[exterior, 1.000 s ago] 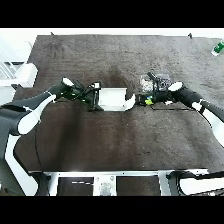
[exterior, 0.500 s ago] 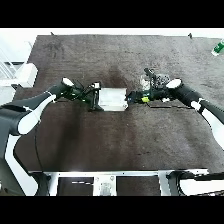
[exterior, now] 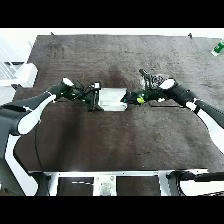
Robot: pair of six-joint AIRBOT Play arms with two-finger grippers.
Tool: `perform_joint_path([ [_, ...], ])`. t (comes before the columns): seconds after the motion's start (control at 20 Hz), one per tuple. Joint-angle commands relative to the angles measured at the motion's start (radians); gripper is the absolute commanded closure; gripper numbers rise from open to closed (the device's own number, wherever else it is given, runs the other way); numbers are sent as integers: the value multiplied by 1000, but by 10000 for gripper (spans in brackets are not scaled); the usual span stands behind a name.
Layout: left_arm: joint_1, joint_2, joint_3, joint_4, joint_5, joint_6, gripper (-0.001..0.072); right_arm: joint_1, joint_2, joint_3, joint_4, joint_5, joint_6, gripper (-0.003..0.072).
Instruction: Fold the box and place the chain.
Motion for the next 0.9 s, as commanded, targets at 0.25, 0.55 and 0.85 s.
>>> perform_joint_path([
  [0.25, 1, 0, 0, 0, 0, 0, 183, 62, -2, 54, -121, -42, 116, 116],
  [0.55, 1, 0, 0, 0, -1, 0, 182, 86, -33, 55, -175, -61, 165, 116],
  [0.85, 1, 0, 0, 0, 0, 0, 183, 113, -58, 109, -278, -63, 251, 116],
])
